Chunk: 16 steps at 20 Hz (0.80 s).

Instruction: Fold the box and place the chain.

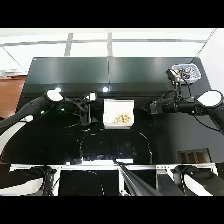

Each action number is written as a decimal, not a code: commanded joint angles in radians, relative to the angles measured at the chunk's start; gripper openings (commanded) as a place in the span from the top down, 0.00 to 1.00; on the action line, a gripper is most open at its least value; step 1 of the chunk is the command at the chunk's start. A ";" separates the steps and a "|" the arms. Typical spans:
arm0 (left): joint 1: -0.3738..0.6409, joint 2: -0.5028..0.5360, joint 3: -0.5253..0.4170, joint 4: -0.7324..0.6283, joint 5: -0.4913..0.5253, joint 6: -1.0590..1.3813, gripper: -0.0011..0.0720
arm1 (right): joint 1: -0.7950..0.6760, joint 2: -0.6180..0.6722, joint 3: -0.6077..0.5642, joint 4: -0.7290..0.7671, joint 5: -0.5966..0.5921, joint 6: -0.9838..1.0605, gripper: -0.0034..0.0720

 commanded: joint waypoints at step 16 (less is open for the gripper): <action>-0.040 -0.079 0.047 -0.023 -0.060 0.061 0.01 | 0.005 -0.002 0.000 0.000 -0.029 0.000 0.53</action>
